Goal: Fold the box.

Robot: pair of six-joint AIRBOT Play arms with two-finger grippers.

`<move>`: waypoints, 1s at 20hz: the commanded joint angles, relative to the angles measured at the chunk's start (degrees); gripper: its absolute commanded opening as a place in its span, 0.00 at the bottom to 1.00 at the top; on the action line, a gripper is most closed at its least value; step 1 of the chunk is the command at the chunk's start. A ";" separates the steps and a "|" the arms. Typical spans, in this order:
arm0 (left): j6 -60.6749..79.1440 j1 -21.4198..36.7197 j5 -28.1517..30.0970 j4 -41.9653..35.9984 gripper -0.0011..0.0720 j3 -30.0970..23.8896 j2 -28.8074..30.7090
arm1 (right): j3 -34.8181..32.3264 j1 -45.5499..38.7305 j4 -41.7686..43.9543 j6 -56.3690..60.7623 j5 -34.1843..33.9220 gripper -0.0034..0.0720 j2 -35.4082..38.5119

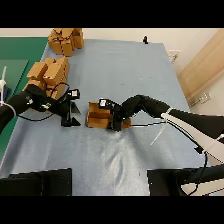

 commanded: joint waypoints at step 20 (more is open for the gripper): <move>1.88 -9.90 5.60 0.83 0.94 2.82 -5.44 | -0.04 0.09 -0.02 0.07 -0.28 0.73 -0.02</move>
